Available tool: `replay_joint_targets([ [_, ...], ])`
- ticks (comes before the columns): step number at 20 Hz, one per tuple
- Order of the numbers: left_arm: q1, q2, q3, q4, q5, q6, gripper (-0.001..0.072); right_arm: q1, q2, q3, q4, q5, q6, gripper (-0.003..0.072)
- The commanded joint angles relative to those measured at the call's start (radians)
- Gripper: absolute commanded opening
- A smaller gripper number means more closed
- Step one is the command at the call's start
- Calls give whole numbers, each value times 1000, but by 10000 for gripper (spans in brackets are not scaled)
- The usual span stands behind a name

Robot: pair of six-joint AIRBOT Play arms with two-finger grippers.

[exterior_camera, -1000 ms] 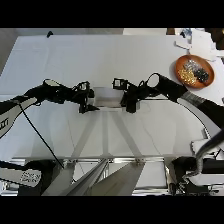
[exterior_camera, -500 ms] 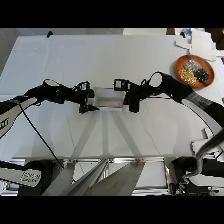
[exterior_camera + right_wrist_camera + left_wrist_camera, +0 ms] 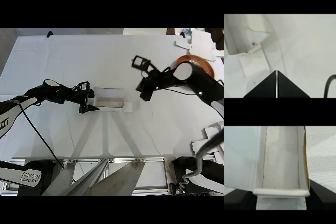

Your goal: Fold the box and place the chain.

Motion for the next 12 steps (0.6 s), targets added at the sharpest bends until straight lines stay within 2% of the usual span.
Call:
replay_joint_targets([
  [1, 0, 0, 1, 0, 0, 0, 395, -112, -13, -15, -5, 61, 274, 15],
  [3, 0, 0, 1, 0, 0, 0, 395, -133, -46, -48, -5, 94, 349, 15],
  [6, 0, 0, 1, 1, 0, 0, 395, -121, -83, -118, 33, 74, 361, 14],
  [12, 0, 0, 1, 0, 0, 0, 395, -84, -111, -254, 126, -61, 359, 11],
])
